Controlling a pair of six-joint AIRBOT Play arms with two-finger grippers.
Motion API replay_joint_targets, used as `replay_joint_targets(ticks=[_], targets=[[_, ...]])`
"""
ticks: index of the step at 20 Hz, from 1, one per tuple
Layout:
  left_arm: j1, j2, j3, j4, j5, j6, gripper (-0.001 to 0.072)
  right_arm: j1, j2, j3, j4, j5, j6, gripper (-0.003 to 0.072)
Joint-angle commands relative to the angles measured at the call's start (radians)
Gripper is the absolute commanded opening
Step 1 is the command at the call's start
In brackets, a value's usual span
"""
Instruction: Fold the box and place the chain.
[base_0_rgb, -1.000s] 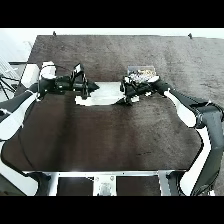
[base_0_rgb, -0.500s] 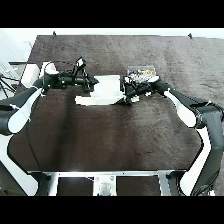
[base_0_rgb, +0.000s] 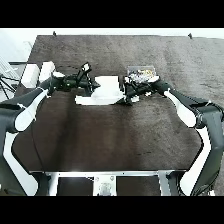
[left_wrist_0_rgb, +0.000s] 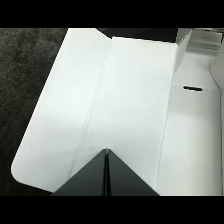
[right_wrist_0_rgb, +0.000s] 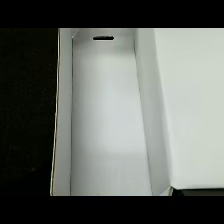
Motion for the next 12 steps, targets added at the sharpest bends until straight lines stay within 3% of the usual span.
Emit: replay_joint_targets(ticks=[1,7,12], targets=[[-0.014,-0.007,0.001,0.028,0.019,0.0,0.0017,0.001,0.0,0.0,0.0,0.0,0.0,0.058],[-0.008,0.016,0.001,0.044,0.006,0.0,0.002,0.001,0.0,0.0,0.0,0.0,0.0,0.058],[0.082,0.12,0.016,0.061,-0.232,-0.009,0.002,0.001,0.0,0.0,0.0,0.0,0.0,0.058]])
